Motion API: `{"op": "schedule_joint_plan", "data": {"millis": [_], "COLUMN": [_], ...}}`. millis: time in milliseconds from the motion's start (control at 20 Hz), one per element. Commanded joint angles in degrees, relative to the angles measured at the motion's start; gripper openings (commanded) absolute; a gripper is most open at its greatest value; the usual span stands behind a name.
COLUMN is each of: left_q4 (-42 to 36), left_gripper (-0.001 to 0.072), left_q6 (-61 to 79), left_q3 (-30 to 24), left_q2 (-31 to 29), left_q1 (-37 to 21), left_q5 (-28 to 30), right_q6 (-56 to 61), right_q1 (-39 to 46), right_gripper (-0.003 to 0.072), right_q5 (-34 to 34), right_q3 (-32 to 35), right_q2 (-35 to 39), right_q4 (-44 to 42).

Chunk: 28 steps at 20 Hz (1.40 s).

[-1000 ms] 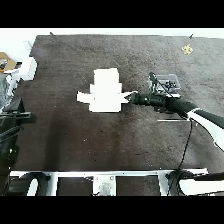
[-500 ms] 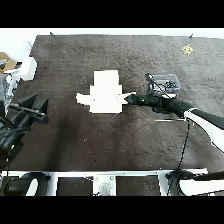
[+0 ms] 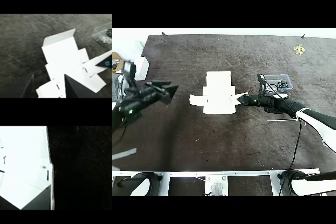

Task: Fold the box and place the chain.

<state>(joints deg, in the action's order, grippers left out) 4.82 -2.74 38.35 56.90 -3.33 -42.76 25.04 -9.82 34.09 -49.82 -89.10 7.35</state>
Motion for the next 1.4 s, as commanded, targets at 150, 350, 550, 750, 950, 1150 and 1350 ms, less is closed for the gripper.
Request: {"op": "schedule_joint_plan", "data": {"millis": [150, 350, 550, 750, 950, 1150, 1350], "left_q4": [17.35, 19.45, 24.83, 28.22, 27.36, 23.80, 19.85], "left_gripper": [0.0408, 0.0409, 0.0409, 0.0409, 0.0409, 0.0409, 0.0408], "left_q6": [-18.84, -28.48, -35.50, -40.59, -42.27, -42.21, -41.13], "left_q3": [25.62, 43.58, 60.17, 71.38, 77.48, 77.53, 77.46], "left_q2": [26.88, 43.98, 55.69, 63.78, 69.33, 72.78, 74.75], "left_q1": [5.46, 7.06, 7.13, 7.13, 7.91, 10.32, 11.52], "left_q5": [-9.64, -19.80, -30.23, -33.90, -37.48, -43.17, -44.26], "right_q6": [0.02, -0.02, 0.00, 0.00, -0.33, -1.09, -1.09], "right_q1": [0.02, 0.02, 0.02, 0.02, 0.02, 0.02, 0.02], "right_gripper": [0.0003, 0.0004, 0.0003, 0.0004, 0.0003, 0.0004, 0.0004], "right_q5": [-1.16, -1.14, -0.85, -0.31, -0.26, -0.48, -0.48], "right_q3": [-0.04, -0.04, -0.04, -0.04, -0.04, -0.04, -0.04], "right_q2": [-0.02, -0.02, -0.02, -0.02, -0.02, -0.02, -0.02], "right_q4": [0.17, 0.46, 2.27, 4.02, 4.04, 4.02, 4.02]}}
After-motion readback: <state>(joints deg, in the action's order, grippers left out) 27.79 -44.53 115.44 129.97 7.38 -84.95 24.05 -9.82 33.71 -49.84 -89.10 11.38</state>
